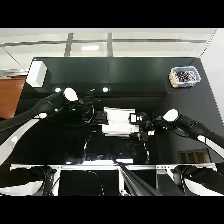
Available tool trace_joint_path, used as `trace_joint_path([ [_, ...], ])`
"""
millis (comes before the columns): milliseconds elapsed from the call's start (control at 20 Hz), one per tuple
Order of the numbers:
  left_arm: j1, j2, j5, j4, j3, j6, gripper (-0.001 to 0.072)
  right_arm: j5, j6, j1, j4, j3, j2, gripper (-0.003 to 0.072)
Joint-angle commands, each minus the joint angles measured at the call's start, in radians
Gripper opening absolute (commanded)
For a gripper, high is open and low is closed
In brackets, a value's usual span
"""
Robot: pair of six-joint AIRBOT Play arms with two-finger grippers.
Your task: Fold the box and place the chain.
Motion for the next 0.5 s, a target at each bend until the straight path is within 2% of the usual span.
trace_joint_path([
  [0, -0.064, 0.000, 0.027, 0.200, 0.034, -0.160, 0.0401, 0.000, 0.001, 0.000, 0.000, 0.000, 0.000, 0.0188],
  [150, -0.153, -0.002, 0.026, 0.396, 0.093, -0.338, 0.0393, 0.000, 0.001, 0.001, 0.000, 0.000, 0.000, 0.0188],
  [250, -0.210, -0.002, 0.019, 0.502, 0.126, -0.453, 0.0277, 0.000, 0.001, 0.001, 0.000, 0.000, 0.000, 0.0188],
  [450, -0.285, -0.006, -0.007, 0.564, 0.155, -0.595, 0.0273, 0.001, 0.001, 0.001, 0.000, 0.000, 0.000, 0.0188],
])
